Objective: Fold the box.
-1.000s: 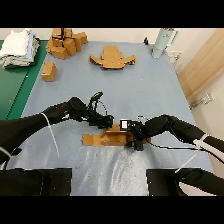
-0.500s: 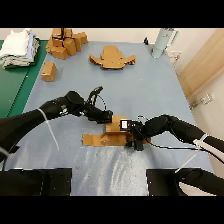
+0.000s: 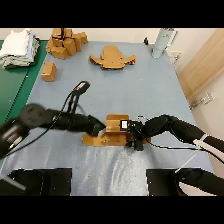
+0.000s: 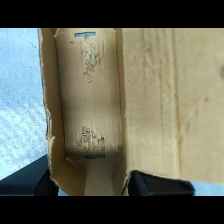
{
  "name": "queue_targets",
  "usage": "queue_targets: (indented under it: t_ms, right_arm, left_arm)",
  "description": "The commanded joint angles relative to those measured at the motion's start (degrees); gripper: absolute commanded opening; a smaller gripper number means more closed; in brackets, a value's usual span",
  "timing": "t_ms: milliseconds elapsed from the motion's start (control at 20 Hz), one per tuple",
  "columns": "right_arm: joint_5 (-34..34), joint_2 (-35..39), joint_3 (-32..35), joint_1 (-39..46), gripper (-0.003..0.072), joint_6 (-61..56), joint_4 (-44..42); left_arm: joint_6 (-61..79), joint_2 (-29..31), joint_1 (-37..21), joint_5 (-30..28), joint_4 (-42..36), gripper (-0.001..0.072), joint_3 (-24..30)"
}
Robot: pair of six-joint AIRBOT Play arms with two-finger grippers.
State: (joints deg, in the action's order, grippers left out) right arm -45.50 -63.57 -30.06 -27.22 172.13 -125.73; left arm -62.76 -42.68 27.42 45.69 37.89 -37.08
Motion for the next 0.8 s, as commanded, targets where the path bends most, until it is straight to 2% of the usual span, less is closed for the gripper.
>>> queue_targets:
  t_ms: [0, 100, 250, 350, 400, 450, 500, 550, 750]
  right_arm:
    - [0.00, -0.02, 0.02, -0.02, 0.0502, -0.02, -0.02]
    - [-0.02, -0.02, 0.02, -0.02, 0.0502, -0.02, -0.02]
    - [0.00, -0.02, 0.02, -0.02, 0.0502, -0.02, 0.00]
    - [0.00, -0.02, 0.02, -0.02, 0.0502, -0.02, 0.00]
    - [-0.02, -0.02, 0.02, -0.02, 0.0502, -0.02, 0.00]
    - [0.00, -0.02, 0.02, -0.02, 0.0502, -0.02, 0.00]
    - [0.00, -0.02, 0.02, -0.02, 0.0502, -0.02, 0.00]
    - [-0.02, -0.02, 0.02, -0.02, 0.0502, -0.02, 0.00]
    - [-0.02, -0.02, 0.02, -0.02, 0.0502, -0.02, 0.00]
  left_arm:
    - [0.46, 11.21, 1.49, -0.07, 8.09, 0.0011, 6.32]
    - [3.21, 12.44, 1.55, 0.09, 11.80, 0.0011, 7.30]
    - [16.52, 11.98, 1.55, -0.42, 12.37, 0.0011, 8.26]
    - [34.25, 11.06, 0.66, -1.99, 9.46, 0.0012, 10.21]
    - [44.33, 10.12, 0.35, -3.89, 6.58, 0.0041, 12.02]
    - [51.93, 8.66, 0.35, -6.12, 3.15, 0.0395, 13.75]
    - [57.83, 6.34, 0.37, -8.79, -1.88, 0.0699, 15.54]
    - [61.72, 3.65, 0.37, -9.44, -5.01, 0.0700, 16.50]
    - [71.97, -8.04, 0.37, -9.31, -7.13, 0.0700, 15.82]
